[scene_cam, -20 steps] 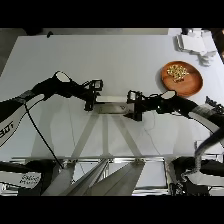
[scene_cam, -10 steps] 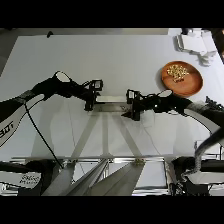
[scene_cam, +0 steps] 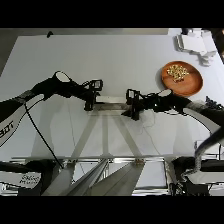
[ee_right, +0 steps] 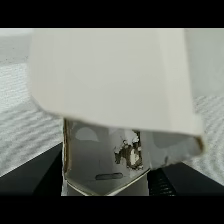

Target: Fold the box and place the chain.

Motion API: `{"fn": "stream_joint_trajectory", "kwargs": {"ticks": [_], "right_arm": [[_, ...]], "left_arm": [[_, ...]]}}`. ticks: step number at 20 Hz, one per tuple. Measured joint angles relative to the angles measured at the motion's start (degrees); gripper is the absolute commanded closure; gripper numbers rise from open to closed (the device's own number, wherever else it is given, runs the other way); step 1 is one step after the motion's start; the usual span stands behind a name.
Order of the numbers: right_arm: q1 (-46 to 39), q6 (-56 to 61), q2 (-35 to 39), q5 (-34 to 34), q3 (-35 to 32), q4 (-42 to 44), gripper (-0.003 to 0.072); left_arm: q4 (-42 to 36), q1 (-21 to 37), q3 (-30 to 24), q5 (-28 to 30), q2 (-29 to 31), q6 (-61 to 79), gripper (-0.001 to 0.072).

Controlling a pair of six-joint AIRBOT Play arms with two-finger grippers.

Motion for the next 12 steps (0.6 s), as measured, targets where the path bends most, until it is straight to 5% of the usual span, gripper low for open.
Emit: {"fn": "stream_joint_trajectory", "kwargs": {"ticks": [11, 12], "right_arm": [[0.00, -0.02, 0.00, -0.07, 0.00, 0.07, 0.0292], [0.00, 0.00, 0.00, -0.09, 0.00, 0.07, 0.0292]], "left_arm": [[-0.02, 0.00, 0.00, 0.02, 0.00, 0.00, 0.0699], [-0.07, 0.00, 0.00, 0.04, 0.00, 0.00, 0.0647]]}}
